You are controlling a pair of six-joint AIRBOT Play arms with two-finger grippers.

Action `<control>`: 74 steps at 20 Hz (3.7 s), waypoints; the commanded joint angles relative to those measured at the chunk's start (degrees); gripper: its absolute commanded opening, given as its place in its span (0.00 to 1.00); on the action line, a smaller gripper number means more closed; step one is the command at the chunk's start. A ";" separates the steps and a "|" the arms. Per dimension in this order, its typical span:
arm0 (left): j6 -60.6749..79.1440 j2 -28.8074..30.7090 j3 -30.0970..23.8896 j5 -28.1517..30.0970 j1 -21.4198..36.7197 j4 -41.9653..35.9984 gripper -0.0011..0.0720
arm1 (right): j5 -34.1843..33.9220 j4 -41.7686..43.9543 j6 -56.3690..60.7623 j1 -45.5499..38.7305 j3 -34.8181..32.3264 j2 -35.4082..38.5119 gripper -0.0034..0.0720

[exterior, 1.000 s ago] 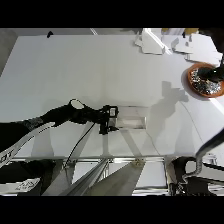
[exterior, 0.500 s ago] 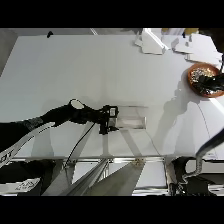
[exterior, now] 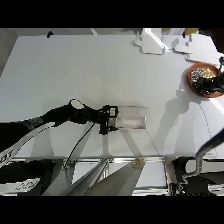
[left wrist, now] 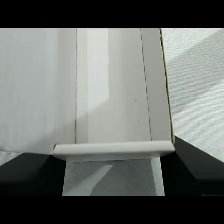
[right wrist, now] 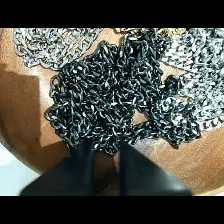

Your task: Fold the box and place the chain.

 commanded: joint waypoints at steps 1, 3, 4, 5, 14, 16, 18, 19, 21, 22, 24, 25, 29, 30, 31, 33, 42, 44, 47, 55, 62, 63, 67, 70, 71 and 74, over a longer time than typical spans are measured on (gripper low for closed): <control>0.02 0.04 0.04 0.02 0.02 0.00 0.20 | -0.13 0.90 0.00 -0.04 0.02 -0.22 0.20; 0.02 0.04 0.04 0.02 0.02 0.00 0.20 | -0.28 1.09 0.00 -0.04 0.02 -0.57 0.20; 0.02 0.04 0.04 0.00 0.02 0.00 0.20 | -0.17 1.11 0.00 -0.04 0.02 -0.76 0.20; 0.02 0.04 0.04 0.02 0.02 0.00 0.20 | 0.02 1.16 0.00 -0.04 0.02 -1.01 0.20; 0.02 0.04 0.04 0.02 0.02 0.00 0.20 | 1.77 1.07 -0.04 -0.04 0.00 1.79 0.06; 0.02 0.04 0.04 0.00 0.02 0.00 0.20 | 2.80 1.07 -0.22 -0.04 0.00 5.97 0.06; 0.02 0.04 0.04 0.02 0.02 0.00 0.20 | 4.81 1.36 -0.22 -0.02 0.00 11.26 0.06; 0.02 0.04 0.04 0.00 0.02 0.00 0.20 | 6.38 2.19 -0.31 -0.02 0.00 14.25 0.06; 0.02 0.04 0.02 0.00 0.02 0.00 0.20 | 10.69 6.08 -2.93 -0.02 0.00 20.13 0.06; 0.02 0.04 0.04 0.02 0.02 0.00 0.20 | 13.16 9.22 -4.59 -0.02 0.00 23.17 0.06; 0.02 0.04 0.04 0.02 0.02 0.00 0.20 | 17.46 14.75 -7.67 0.39 0.00 28.52 0.06; 0.02 0.04 0.04 0.00 0.02 0.00 0.20 | 19.34 16.70 -8.17 1.11 0.00 31.26 0.06; 0.02 0.04 0.04 0.02 0.02 0.00 0.20 | 26.27 18.75 -9.53 8.24 0.00 40.63 0.06; 0.02 0.04 0.04 0.02 0.02 0.00 0.20 | 27.65 19.15 -9.53 10.62 0.00 42.47 0.06; 0.02 0.04 0.02 0.02 0.02 0.00 0.20 | 29.11 19.37 -9.51 13.35 0.00 44.35 0.06; 0.02 0.04 0.04 0.02 0.02 0.00 0.20 | 32.22 19.32 -9.60 18.38 0.00 47.41 0.06; 0.02 0.04 0.04 0.00 0.02 0.00 0.20 | 35.45 27.91 -9.46 37.57 -1.60 55.91 0.06; 0.02 0.04 0.02 0.00 0.02 0.00 0.20 | 33.14 28.35 -9.46 41.48 -4.46 56.48 0.06; 0.02 0.04 0.04 0.02 0.02 0.00 0.20 | 25.62 28.35 -9.75 47.80 -11.23 56.46 0.06; 0.02 0.04 0.02 0.00 0.02 0.00 0.20 | 2.34 25.42 -11.17 62.40 -27.26 48.39 0.07; 0.02 0.04 0.04 0.02 0.02 0.00 0.20 | 1.51 20.94 -11.08 62.95 -28.59 34.80 0.07; 0.02 0.04 0.04 0.00 0.02 0.00 0.20 | 1.70 20.96 -10.86 62.95 -28.59 33.35 0.07; 0.02 0.04 0.04 0.00 0.02 0.00 0.20 | 5.88 18.29 -10.47 62.82 -27.45 32.98 0.31; 0.02 0.04 0.04 0.00 0.02 0.00 0.20 | 17.00 14.14 -9.09 59.65 -21.62 36.87 0.30; 0.02 0.04 0.04 0.00 0.02 0.00 0.20 | 20.63 12.66 -8.96 57.31 -19.47 38.47 0.25; 0.02 0.04 0.04 0.02 0.02 0.02 0.20 | 25.83 9.46 -8.70 48.33 -17.77 42.29 0.09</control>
